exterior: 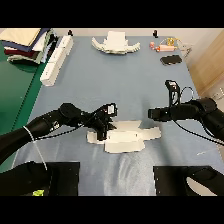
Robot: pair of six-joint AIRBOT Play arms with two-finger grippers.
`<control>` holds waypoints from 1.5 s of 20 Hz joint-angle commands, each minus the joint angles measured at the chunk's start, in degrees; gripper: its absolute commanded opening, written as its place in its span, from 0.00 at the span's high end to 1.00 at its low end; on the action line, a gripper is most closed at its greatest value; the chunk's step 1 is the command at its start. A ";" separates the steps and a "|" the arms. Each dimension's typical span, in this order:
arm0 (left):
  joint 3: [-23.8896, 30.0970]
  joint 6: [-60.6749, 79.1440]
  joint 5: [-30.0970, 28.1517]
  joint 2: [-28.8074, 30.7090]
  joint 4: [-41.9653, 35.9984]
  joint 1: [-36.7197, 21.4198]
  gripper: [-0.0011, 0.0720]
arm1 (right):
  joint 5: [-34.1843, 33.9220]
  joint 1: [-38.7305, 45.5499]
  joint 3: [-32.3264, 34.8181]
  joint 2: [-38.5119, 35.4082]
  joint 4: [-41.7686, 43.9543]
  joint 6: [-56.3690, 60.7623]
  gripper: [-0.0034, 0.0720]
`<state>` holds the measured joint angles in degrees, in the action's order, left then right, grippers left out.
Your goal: Fold the box.
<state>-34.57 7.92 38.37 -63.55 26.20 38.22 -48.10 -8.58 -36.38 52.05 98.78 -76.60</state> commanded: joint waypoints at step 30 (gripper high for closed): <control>0.04 0.02 0.66 -0.04 0.17 0.02 0.97 | 11.93 -40.76 14.88 -8.11 -30.97 -11.98 0.10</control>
<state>-34.46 7.92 39.03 -63.55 26.37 38.22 -37.47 -49.04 -20.32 43.81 75.48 -99.07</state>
